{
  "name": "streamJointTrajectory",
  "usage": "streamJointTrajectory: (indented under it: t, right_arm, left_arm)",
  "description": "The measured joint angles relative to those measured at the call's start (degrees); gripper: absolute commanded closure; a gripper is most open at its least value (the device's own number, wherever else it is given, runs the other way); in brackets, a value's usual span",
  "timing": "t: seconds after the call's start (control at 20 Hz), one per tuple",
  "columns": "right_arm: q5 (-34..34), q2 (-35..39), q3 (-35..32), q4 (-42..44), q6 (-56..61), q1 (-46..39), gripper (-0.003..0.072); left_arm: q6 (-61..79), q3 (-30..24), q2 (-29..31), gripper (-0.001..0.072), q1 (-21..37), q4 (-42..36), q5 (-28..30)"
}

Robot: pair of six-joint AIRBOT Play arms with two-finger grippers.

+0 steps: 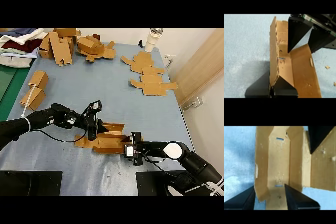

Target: Fold the box.

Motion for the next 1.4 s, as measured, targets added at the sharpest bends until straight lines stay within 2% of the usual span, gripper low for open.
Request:
streamJointTrajectory:
  t: [0.75,1.4]
  right_arm:
    - [-1.38,1.2,0.0,3.69,0.11,0.0,0.0125]
    - [-7.69,1.01,0.0,2.69,13.05,-0.17,0.0121]
  left_arm:
    - [0.0,0.0,0.0,0.0694,0.0,0.0,0.0]
    - [0.0,0.0,0.0,0.0695,0.0,-0.02,0.0]
